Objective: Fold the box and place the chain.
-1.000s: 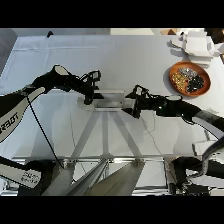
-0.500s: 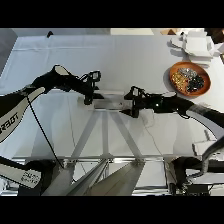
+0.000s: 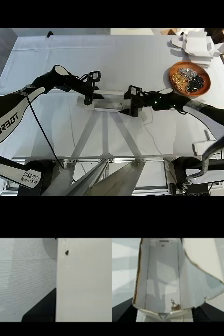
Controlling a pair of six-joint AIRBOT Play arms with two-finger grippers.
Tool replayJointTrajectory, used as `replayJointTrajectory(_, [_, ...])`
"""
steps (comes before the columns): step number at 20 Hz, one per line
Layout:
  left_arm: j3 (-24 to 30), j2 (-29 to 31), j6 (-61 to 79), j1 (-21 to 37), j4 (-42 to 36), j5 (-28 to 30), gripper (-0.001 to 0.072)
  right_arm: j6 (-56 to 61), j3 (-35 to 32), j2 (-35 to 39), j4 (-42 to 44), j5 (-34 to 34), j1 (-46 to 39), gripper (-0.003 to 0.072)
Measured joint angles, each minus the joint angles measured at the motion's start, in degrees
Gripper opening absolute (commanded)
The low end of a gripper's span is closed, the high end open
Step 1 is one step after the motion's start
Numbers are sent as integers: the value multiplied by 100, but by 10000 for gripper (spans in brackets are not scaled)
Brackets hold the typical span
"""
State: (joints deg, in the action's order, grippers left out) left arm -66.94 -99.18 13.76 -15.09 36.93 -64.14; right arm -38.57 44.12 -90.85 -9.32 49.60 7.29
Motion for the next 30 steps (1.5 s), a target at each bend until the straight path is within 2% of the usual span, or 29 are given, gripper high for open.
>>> replayJointTrajectory(8, [0, 0, -4, 0, -2, 0, 11, 173, 33, -2, -236, -369, 234, 691])
replayJointTrajectory(17, [0, 0, -9, 0, -4, 9, 11, 457, 42, -2, -323, -407, 157, 691])
replayJointTrajectory(22, [0, 0, -15, 0, -4, 11, 11, 763, 70, -2, -678, -496, 157, 691])
replayJointTrajectory(30, [0, 0, -4, 0, -4, 11, 11, 422, 74, -26, -201, -409, 157, 691])
